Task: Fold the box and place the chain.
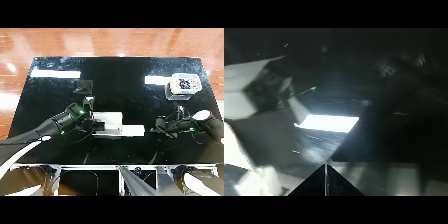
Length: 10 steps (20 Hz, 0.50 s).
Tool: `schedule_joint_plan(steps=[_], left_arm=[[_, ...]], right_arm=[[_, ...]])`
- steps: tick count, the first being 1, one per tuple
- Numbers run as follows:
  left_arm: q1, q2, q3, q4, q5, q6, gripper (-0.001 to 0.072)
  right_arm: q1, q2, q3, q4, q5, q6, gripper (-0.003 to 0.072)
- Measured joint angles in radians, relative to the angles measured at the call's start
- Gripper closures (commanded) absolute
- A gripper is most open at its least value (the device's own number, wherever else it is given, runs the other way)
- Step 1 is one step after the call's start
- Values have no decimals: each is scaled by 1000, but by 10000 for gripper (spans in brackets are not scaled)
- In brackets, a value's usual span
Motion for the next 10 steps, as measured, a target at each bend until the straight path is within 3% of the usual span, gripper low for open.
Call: schedule_joint_plan(steps=[6, 8, 10], left_arm=[[0, 0, 0, -11, 5, 0, 689], [0, 0, 0, -13, 5, 0, 690], [0, 0, 0, -16, 5, 0, 689]], right_arm=[[235, -45, -8, 184, -143, -6, 636], [277, -50, 2, 231, -153, -40, 119], [299, -51, 21, 280, -124, -79, 97]])
